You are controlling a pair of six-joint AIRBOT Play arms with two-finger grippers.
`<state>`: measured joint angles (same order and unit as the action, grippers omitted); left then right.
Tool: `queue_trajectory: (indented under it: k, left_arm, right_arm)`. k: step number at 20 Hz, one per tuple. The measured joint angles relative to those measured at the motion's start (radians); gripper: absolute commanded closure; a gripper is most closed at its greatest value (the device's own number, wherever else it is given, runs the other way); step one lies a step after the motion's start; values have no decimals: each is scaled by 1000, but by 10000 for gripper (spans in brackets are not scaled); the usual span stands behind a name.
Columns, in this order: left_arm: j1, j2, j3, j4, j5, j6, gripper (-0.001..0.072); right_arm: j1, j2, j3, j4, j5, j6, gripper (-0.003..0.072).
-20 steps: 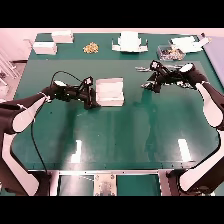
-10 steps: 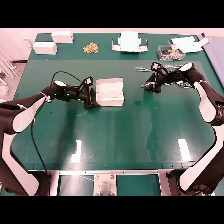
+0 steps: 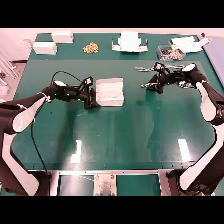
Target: Fold the box and place the chain.
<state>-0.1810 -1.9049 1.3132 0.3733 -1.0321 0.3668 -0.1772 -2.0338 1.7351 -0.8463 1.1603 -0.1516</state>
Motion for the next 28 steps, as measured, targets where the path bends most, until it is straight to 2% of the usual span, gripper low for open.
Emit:
queue_trajectory:
  k: [10, 11, 12, 15, 19, 24, 27, 28]
  left_arm:
    - [0, 0, 0, 0, 0, 0, 176]
    - [0, 0, 0, 0, 0, 0, 177]
    - [0, 0, 0, 0, 0, 0, 176]
    - [0, 0, 0, 0, 0, 0, 176]
    - [0, 0, 0, 0, 0, 0, 177]
    - [0, 0, 0, 0, 0, 0, 176]
    - [0, 0, 0, 0, 0, 0, 176]
    - [0, 0, 0, 0, 0, 0, 176]
  right_arm:
    - [-2, -22, 71, 47, 52, 40, 183]
    - [-1, -27, 72, 47, 59, 43, 257]
    - [1, -29, 73, 47, 60, 46, 279]
    - [8, -34, 74, 41, 72, 59, 285]
    - [31, -36, 81, -10, 82, 68, 329]
    - [55, -36, 92, -76, 56, 71, 458]
    - [69, -37, 100, -109, 36, 73, 603]
    - [75, -37, 101, -119, 34, 74, 679]
